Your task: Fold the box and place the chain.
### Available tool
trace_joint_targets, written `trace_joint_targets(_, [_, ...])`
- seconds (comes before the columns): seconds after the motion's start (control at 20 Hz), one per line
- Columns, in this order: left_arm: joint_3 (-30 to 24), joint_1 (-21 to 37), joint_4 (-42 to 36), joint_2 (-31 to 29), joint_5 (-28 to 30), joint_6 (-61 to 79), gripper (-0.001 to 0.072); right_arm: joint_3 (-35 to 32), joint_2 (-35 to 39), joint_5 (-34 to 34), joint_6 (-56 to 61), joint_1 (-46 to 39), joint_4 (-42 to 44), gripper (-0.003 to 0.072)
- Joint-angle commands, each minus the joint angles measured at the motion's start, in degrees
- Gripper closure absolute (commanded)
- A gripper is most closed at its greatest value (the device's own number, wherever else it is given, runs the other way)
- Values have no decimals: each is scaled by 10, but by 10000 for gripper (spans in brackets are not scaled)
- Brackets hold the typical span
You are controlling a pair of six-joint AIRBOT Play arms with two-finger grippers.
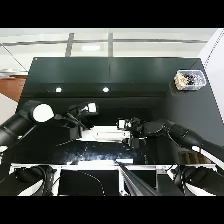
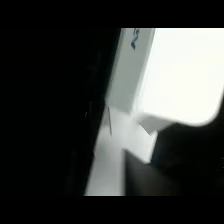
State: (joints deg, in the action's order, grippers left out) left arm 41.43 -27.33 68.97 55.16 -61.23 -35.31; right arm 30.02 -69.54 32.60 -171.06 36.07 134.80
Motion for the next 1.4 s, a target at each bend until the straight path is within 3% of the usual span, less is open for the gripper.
trace_joint_targets(0.0, [-2,12,-14,-40,-137,-143,682,0,0,0,0,0,1,227])
trace_joint_targets(0.1, [-16,10,-89,-41,-164,-142,683,0,0,0,0,0,1,228])
trace_joint_targets(0.15, [-30,9,-143,-41,-141,-142,683,0,0,0,0,0,1,228])
trace_joint_targets(0.35, [-94,8,-317,-41,67,-116,683,0,0,0,0,0,1,228])
trace_joint_targets(0.5, [-121,8,-336,-39,248,-114,682,0,0,0,0,0,1,228])
trace_joint_targets(0.65, [-123,8,-337,-19,332,-114,682,0,0,0,0,0,1,228])
trace_joint_targets(1.0, [-121,-7,-337,64,340,-99,682,0,0,-5,0,0,1,228])
trace_joint_targets(1.35, [-121,-39,-332,86,305,-98,681,0,0,-5,5,0,1,228])
